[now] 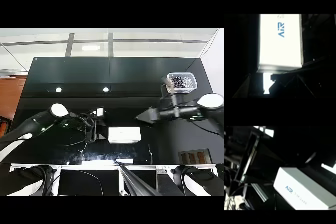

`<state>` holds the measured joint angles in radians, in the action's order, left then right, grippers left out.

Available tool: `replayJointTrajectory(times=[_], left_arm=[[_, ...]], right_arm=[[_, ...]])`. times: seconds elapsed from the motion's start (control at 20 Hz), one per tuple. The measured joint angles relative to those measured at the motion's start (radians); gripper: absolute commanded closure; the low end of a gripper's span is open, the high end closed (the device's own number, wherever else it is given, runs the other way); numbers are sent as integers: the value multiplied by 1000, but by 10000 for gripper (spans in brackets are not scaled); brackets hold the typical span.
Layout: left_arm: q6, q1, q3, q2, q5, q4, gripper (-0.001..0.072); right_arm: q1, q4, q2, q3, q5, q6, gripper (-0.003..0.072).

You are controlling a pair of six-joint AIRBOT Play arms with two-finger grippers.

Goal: Fold the box and place the chain.

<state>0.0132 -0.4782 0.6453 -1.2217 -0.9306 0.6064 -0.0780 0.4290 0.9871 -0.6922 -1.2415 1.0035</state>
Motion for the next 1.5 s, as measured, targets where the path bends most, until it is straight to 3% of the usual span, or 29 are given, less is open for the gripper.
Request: replayJointTrajectory(times=[0.15,0.3,0.5,0.75,0.95,1.5], left_arm=[[-134,-6,10,75,-6,38,-5],[-226,-95,60,72,32,35,-5],[-276,-222,191,-44,114,32,-3],[-295,-301,304,-177,162,55,-1],[-348,-321,327,-209,171,121,-1],[-409,-328,334,-222,71,167,-1]], right_arm=[[110,20,-50,-8,-16,8,672],[158,46,-69,-11,12,8,672],[180,64,-77,-12,35,11,671],[187,101,-79,-12,39,10,671],[187,121,-79,-12,43,0,671],[187,129,-79,-12,55,-16,671]])
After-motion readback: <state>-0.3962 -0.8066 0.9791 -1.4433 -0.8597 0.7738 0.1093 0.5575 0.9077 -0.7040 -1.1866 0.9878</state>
